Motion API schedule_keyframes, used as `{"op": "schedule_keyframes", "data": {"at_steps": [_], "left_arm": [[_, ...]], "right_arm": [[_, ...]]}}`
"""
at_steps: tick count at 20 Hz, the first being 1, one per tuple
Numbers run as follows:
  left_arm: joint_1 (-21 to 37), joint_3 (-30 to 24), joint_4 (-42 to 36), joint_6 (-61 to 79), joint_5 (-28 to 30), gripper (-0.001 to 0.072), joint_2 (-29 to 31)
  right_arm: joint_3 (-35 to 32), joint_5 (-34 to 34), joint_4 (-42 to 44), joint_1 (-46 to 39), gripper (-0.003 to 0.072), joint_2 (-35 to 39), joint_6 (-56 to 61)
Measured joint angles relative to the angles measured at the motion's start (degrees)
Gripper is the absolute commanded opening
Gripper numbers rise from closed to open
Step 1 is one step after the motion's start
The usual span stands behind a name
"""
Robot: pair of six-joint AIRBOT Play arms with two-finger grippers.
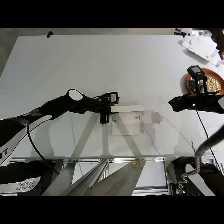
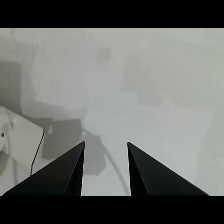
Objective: Fold the box and place the chain.
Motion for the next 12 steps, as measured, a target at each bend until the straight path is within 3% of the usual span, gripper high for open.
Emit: {"op": "schedule_keyframes", "data": {"at_steps": [6,12], "left_arm": [[0.85,0.04,3.21,-0.26,-3.91,0.0004,-0.02],[0.92,0.04,5.88,-6.03,-1.11,0.0004,-0.07]], "right_arm": [[-0.02,0.0,0.46,0.0,0.0303,0.0,-0.02],[-0.02,0.0,0.5,0.0,0.0303,0.0,-0.02]]}}
